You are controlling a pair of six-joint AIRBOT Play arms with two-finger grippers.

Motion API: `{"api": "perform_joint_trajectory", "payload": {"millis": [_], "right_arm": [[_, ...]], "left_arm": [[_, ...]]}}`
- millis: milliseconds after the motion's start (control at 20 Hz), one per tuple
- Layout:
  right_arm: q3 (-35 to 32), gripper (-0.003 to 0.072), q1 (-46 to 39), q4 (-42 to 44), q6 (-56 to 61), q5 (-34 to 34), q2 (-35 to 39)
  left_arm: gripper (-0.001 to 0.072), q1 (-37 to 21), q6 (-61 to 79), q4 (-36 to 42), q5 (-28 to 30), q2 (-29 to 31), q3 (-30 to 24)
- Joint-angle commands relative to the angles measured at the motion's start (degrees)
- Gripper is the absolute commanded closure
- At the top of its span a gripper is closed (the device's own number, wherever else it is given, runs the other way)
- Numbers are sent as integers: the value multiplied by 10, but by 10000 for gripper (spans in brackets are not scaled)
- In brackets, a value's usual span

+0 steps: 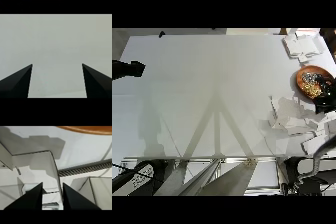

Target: Fold the box and place the chain.

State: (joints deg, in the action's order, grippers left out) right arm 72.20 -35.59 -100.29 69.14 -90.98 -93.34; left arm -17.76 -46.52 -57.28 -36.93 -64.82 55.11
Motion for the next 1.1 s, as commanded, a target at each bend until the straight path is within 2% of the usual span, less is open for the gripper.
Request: {"api": "perform_joint_trajectory", "payload": {"millis": [0,100,250,350,600,850,1050], "right_arm": [[1,597,0,17,-6,-30,-5],[1,680,0,18,-7,-39,-4],[1,680,0,30,-16,-47,0],[1,678,1,73,-45,-46,11],[1,679,24,146,-69,-6,58],[1,680,67,293,-82,20,91],[0,680,107,367,-95,20,102]], "left_arm": [[9,0,0,0,0,0,0],[9,0,0,0,0,0,0],[9,0,0,0,0,0,0],[9,0,0,0,0,0,0],[9,0,0,0,0,0,0],[9,0,0,0,0,0,0],[9,0,0,0,0,0,0]]}}
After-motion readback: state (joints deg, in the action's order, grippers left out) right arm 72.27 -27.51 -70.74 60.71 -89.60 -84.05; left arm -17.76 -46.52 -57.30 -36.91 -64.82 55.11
